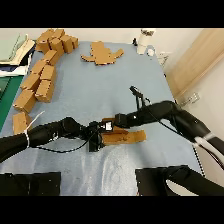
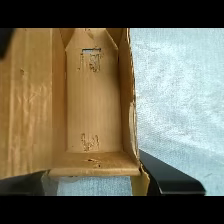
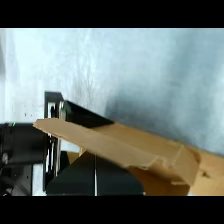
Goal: Fold the box.
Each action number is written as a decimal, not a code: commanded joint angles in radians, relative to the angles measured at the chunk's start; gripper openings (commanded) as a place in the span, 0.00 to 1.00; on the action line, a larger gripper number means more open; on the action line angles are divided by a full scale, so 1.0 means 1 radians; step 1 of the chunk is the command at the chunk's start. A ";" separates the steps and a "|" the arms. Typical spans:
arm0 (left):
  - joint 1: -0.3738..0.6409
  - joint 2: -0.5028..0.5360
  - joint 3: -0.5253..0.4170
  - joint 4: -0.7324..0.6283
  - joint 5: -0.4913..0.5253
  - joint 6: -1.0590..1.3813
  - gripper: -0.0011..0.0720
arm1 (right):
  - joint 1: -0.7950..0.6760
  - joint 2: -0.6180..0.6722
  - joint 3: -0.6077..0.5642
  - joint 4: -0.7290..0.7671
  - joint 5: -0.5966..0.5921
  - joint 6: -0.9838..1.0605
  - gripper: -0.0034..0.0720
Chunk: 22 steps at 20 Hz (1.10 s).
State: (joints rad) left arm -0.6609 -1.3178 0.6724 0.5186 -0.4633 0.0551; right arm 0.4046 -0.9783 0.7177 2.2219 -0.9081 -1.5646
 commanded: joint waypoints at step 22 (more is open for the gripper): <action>0.000 0.000 0.000 0.000 0.000 0.000 0.73 | -0.087 0.016 0.136 -0.333 -0.166 -0.176 0.05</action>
State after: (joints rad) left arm -0.6609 -1.3178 0.6724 0.5190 -0.4625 0.0559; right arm 0.3355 -1.0794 0.8703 2.0018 -0.9859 -1.7275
